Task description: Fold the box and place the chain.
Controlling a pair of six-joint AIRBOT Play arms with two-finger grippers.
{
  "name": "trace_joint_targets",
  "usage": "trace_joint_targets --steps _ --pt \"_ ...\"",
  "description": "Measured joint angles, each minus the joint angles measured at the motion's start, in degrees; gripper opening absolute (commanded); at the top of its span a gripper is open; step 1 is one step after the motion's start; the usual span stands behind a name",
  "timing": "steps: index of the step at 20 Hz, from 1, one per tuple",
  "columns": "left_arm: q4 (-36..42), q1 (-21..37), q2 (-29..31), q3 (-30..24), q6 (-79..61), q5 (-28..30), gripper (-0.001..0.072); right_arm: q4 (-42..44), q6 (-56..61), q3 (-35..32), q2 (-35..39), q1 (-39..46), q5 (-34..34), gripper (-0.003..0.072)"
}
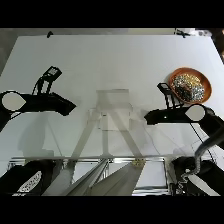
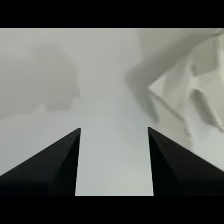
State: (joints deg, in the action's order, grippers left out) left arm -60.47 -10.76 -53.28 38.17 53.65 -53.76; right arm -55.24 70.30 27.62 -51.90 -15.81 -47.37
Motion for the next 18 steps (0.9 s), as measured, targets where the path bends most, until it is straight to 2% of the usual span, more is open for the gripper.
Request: trace_joint_targets --steps 2,3,4,6,8,12,18 --pt "6.5 0.0 -1.9 0.0 -9.2 -1.2 0.0455 0.1 0.2 0.0 0.0 -1.1 0.6 0.0010" --pt "10.0 0.0 -3.1 0.0 -14.1 -1.9 0.0543 0.1 0.2 0.0 0.0 -1.6 0.6 0.0010" --pt "13.8 0.0 -4.6 0.0 -19.3 -2.7 0.0584 0.3 0.3 0.0 -0.1 -1.9 0.6 0.0010" --pt "20.6 0.0 -7.7 0.0 -27.9 -3.8 0.0586 0.6 0.4 0.0 -0.2 -2.3 0.0 0.0010" --pt "25.7 0.0 -11.2 0.0 -34.8 -5.3 0.0636 0.9 0.4 0.0 -0.2 -2.5 -1.1 0.0010" --pt "32.5 0.0 -18.0 0.0 -44.9 -7.7 0.0636 1.6 0.4 0.0 -0.2 -2.7 -2.4 0.0010" --pt "40.4 0.0 -25.2 0.0 -55.5 -7.9 0.0623 2.9 0.4 0.0 -0.2 -2.7 -4.7 0.0010"
